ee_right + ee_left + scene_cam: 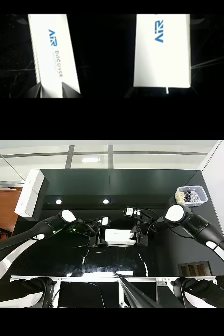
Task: Fold the box and place the chain.
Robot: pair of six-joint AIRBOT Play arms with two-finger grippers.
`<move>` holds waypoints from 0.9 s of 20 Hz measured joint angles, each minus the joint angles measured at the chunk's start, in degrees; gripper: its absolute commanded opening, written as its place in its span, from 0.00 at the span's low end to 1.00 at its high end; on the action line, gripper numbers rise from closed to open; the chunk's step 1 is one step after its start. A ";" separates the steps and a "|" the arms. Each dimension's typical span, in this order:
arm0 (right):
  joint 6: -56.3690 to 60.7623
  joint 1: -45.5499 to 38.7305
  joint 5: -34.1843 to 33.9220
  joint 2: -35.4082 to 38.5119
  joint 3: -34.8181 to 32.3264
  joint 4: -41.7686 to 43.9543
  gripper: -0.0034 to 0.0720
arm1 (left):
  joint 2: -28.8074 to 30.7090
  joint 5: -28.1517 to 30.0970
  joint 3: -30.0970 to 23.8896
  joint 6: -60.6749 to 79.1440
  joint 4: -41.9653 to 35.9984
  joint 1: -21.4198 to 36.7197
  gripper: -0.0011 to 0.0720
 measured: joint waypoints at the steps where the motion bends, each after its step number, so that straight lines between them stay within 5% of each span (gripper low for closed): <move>1: 0.00 0.00 0.07 0.00 -0.11 0.04 0.42 | 0.00 -0.02 0.00 0.00 0.02 0.00 0.50; 18: 0.42 0.04 0.42 -0.33 -0.63 -0.59 0.42 | 0.00 0.02 0.00 -0.09 0.02 0.00 0.50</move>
